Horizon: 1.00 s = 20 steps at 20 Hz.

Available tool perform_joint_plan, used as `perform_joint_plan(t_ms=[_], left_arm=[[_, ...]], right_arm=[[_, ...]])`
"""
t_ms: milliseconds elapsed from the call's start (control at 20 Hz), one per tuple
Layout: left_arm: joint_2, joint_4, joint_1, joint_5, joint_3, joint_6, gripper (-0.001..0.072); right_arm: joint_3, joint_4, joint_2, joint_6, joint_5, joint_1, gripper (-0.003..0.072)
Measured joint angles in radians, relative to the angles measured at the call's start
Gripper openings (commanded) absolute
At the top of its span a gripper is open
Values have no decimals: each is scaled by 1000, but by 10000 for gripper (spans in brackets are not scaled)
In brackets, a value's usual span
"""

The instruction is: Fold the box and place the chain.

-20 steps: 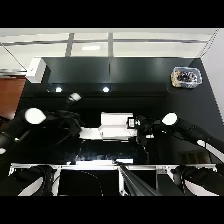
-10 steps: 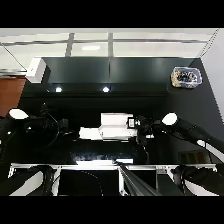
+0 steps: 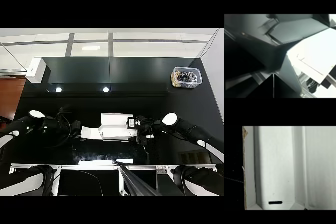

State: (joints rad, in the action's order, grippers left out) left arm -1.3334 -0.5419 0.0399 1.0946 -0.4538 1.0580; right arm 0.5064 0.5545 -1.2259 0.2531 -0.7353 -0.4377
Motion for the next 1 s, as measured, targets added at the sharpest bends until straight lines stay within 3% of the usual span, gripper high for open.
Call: perform_joint_plan(t_ms=[250, 300, 400, 450, 850, 1000], left_arm=[[-11, 20, 85, -11, -46, -31, 50], [-12, 20, 97, -9, -60, -34, 164], [-13, 29, 114, 17, -93, -36, 524], [-13, 29, 118, 28, -109, -38, 628], [-8, 7, 151, 122, -200, -18, 629], [-4, 3, 198, 113, -210, -2, 629]], right_arm=[[0, 0, 0, -2, 0, 0, 416], [0, -1, 0, -3, 1, 0, 416], [0, 0, 0, -2, 3, 0, 416], [0, -1, 0, -2, 3, 0, 416], [0, -1, 0, -3, 3, 0, 416], [0, -2, 0, -3, 4, 0, 416]])
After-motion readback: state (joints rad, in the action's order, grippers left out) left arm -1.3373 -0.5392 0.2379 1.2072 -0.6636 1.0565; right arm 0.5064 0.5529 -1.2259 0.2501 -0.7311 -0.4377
